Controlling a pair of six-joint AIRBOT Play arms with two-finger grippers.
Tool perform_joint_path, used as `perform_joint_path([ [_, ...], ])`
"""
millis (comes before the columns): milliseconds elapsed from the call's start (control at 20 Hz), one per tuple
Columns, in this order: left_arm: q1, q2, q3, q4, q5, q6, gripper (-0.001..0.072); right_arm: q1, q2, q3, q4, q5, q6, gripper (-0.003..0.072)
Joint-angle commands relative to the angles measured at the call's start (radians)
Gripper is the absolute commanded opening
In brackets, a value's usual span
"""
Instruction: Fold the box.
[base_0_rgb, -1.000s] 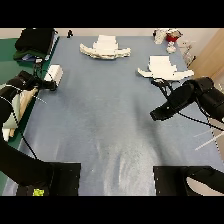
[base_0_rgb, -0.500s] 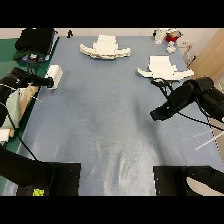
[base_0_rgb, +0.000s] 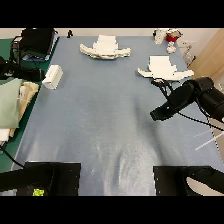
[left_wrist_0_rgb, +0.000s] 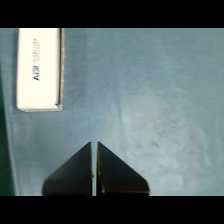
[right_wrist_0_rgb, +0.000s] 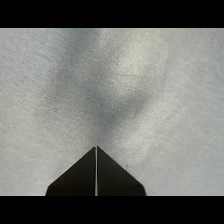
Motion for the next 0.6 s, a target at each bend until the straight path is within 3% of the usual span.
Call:
perform_joint_path([
  [0,-0.064,0.067,-0.013,-0.032,-0.206,-0.110,0.0012,0.000,0.000,0.001,0.000,0.000,0.000,0.0002],
  [150,-0.208,0.134,-0.127,-0.032,-0.166,-0.186,0.0010,0.000,0.000,0.001,0.000,0.000,0.000,0.0001],
  [400,-0.461,0.299,-0.454,0.003,0.033,-0.312,0.0010,0.000,0.000,0.001,0.000,0.000,0.000,0.0002],
  [550,-0.591,0.343,-0.593,0.020,0.147,-0.369,0.0012,0.000,0.000,0.001,0.000,0.000,0.000,0.0002],
])
